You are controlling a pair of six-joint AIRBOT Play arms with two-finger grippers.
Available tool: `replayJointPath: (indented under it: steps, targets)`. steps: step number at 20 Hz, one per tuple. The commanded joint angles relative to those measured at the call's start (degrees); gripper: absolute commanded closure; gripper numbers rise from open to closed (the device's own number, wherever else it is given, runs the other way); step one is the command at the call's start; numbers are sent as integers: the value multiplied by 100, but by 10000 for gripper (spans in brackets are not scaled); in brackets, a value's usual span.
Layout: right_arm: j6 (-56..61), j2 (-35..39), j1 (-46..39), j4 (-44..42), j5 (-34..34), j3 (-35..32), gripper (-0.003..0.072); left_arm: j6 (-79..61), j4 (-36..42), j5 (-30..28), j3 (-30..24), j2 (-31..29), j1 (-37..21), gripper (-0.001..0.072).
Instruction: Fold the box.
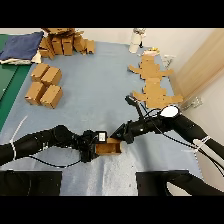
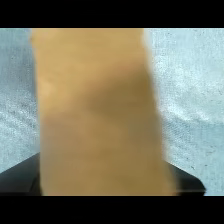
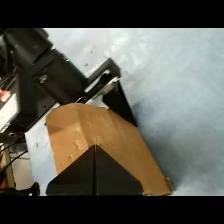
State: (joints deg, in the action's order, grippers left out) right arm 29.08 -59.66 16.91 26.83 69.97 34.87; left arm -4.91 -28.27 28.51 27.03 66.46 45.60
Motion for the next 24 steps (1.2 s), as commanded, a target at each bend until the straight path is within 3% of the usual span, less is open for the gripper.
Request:
replayJointPath:
  steps: [1, 6, 8, 11, 17, 20, 22, 24]
  targets:
    - [-68, 11, 466, 55, -66, -101, 682, 2, -2, 11, 2, -2, 2, 200]
    - [-44, 28, 984, 304, -393, -212, 682, 2, -2, 13, 4, -2, 2, 199]
    - [348, 129, 1241, 822, -868, -269, 682, 4, -2, 35, 4, -2, 2, 200]
    - [892, 562, 1591, 1718, -1587, -393, 682, 4, -4, 57, 2, -2, 2, 200]
    - [885, 1620, 1729, 2170, -2518, -710, 682, 2, -2, 55, 2, -2, 2, 200]
    - [72, 2028, 2020, 2330, -3342, -688, 679, 2, -2, 52, 2, -2, 2, 200]
    - [-656, 2068, 2240, 2330, -3718, -691, 507, 2, -2, 39, 2, -2, 2, 200]
    - [-881, 1961, 2404, 2330, -3679, -691, 502, 2, -2, 39, 2, -2, 2, 199]
